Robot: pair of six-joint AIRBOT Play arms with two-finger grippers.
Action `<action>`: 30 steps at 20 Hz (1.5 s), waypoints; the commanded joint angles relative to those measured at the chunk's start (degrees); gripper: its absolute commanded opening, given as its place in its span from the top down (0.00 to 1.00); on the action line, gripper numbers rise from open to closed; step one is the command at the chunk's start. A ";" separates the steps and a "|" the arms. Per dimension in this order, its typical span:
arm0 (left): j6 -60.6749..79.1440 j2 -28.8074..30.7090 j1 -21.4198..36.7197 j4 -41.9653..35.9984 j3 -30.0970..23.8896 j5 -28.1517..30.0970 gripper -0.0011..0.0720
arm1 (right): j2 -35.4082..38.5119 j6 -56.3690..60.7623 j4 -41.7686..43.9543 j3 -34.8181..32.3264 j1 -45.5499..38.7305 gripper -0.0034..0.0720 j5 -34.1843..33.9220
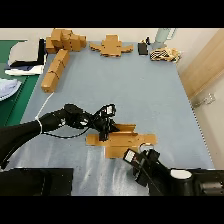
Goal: Fold the box.
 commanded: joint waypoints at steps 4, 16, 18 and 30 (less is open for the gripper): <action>0.00 -0.04 -0.02 0.00 -0.02 -0.02 0.97 | -10.23 0.48 -17.62 -0.90 3.41 0.19 4.07; 0.00 -0.04 0.00 0.00 -0.02 -0.02 0.97 | -12.09 0.50 -21.07 0.22 0.02 0.19 4.92; 0.00 -0.04 0.00 0.02 -0.02 0.00 0.97 | -12.09 0.55 -21.42 1.25 0.02 0.19 3.96; 0.00 -0.04 0.00 0.00 -0.02 0.07 0.97 | -5.22 1.01 -19.06 1.40 -9.31 0.00 5.09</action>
